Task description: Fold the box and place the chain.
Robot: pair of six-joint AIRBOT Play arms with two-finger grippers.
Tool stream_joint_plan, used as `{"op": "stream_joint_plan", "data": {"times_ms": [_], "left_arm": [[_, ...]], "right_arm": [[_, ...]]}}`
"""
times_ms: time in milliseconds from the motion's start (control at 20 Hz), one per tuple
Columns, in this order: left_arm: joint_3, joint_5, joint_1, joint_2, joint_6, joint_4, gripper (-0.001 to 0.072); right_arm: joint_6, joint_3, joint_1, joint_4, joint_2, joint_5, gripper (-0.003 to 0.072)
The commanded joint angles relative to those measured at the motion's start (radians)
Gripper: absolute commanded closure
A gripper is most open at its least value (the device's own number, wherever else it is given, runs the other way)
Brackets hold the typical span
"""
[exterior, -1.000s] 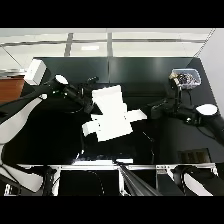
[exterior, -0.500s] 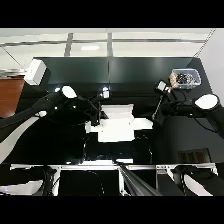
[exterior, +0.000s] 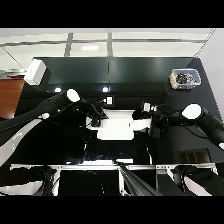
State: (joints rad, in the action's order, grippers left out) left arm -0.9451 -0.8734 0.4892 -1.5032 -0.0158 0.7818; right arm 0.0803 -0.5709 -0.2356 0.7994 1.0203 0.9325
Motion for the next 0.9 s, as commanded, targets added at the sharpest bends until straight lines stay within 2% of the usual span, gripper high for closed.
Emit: {"op": "stream_joint_plan", "data": {"times_ms": [0,150,450,650,850], "left_arm": [[0.000,0.001,0.002,-0.002,-0.003,0.011,0.0683],[0.000,0.000,0.002,-0.003,-0.003,0.021,0.0684],[0.005,-0.020,0.002,-0.003,0.047,0.021,0.0684],[0.015,-0.021,0.002,-0.003,0.049,0.021,0.0684],[0.014,-0.019,0.002,-0.003,0.048,0.021,0.0684]], "right_arm": [[-0.014,0.043,-0.051,0.008,0.000,-0.026,0.0046],[-0.014,0.050,-0.084,0.024,0.001,-0.064,0.0046],[-0.016,0.050,-0.087,0.029,0.003,-0.065,0.0046],[-0.067,0.050,-0.093,0.025,0.045,-0.070,0.0046],[-0.077,0.050,-0.164,0.020,0.091,-0.097,0.0046]]}}
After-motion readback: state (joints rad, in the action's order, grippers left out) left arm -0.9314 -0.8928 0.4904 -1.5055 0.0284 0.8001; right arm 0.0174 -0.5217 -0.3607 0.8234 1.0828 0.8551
